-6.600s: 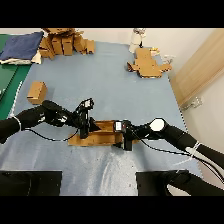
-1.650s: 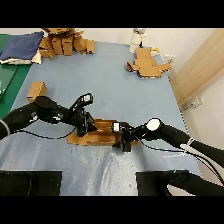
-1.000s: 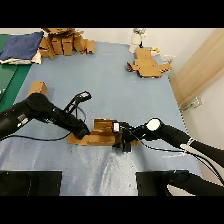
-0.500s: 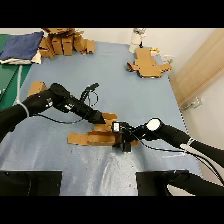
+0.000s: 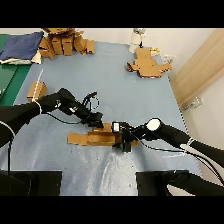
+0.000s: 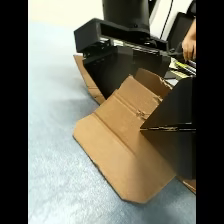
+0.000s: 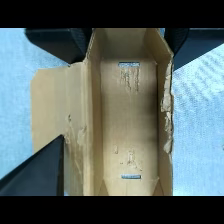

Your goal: Fold the box.

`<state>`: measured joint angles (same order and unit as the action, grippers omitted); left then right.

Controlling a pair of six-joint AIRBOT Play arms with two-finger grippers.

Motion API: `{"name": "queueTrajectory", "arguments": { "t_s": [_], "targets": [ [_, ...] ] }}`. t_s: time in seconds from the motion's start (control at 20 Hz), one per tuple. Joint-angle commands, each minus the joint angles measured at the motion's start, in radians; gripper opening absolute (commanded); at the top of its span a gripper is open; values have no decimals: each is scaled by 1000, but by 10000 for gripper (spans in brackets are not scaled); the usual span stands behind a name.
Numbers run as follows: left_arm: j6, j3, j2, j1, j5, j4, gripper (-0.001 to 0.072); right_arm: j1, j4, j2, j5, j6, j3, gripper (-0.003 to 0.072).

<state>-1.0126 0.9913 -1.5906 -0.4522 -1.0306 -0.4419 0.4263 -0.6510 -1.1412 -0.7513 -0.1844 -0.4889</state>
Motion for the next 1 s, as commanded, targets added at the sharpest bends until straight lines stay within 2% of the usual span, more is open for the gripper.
{"name": "queueTrajectory", "arguments": {
  "t_s": [0.0, 0.2, 0.25, 0.4, 0.55, 0.65, 0.7, 0.8, 0.95],
  "targets": [
    [-33, 2, -11, -2, 2, -11, 11, -1, 1, 1, 0, 0, 0, 562],
    [4, 5, -11, 0, 39, 3, 11, -1, 1, 1, 0, 0, 0, 561],
    [65, 6, -9, 6, 24, 43, 11, -1, 0, 1, 0, 0, 0, 562],
    [343, 6, 9, 68, -179, 193, 10, -1, 0, 1, 0, 0, 0, 561],
    [454, -10, 14, 213, -335, 195, 10, -1, 0, 1, 0, 0, 0, 561],
    [619, -17, 14, 332, -398, 194, 9, -1, 0, 1, 0, 0, 0, 561],
    [683, -17, 16, 390, -383, 190, 9, -1, 0, 1, 0, 0, 0, 562],
    [808, -18, 24, 466, -291, 156, 9, -1, 0, 1, 0, 0, 0, 562],
    [991, -19, 45, 457, -209, 75, 8, -1, 1, 1, 0, 0, 0, 561]
  ]
}}
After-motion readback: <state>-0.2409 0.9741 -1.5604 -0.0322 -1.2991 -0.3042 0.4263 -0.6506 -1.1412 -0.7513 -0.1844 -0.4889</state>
